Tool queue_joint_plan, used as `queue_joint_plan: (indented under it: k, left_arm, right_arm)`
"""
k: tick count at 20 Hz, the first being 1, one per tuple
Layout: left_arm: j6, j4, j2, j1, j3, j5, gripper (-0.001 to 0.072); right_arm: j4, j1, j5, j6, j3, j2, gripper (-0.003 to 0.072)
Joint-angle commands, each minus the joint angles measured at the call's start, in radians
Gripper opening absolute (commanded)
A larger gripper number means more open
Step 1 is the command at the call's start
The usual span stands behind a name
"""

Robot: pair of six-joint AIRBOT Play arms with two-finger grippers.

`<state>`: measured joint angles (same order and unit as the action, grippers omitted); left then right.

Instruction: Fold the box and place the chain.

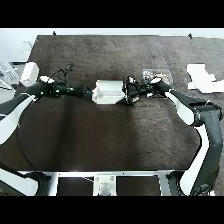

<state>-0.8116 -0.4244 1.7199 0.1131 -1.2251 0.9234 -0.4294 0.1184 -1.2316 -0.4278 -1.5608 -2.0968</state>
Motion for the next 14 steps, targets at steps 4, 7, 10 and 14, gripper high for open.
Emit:
queue_joint_plan:
  k: [4,7,10,14]
  left_arm:
    - [-0.027,0.002,-0.001,0.017,-0.001,-0.001,0.0298]
    - [-0.061,0.006,-0.001,0.017,-0.002,0.010,0.0298]
    - [-0.083,0.009,-0.002,0.017,-0.002,0.010,0.0297]
    - [-0.134,0.008,-0.002,0.042,-0.002,-0.012,0.0297]
  right_arm:
    - [0.000,0.001,0.000,0.000,0.000,0.000,0.0516]
    - [0.000,0.001,0.000,0.000,0.000,0.000,0.0516]
    - [0.000,0.000,0.000,0.000,0.000,0.000,0.0516]
    - [0.000,0.001,0.000,0.000,0.000,0.000,0.0516]
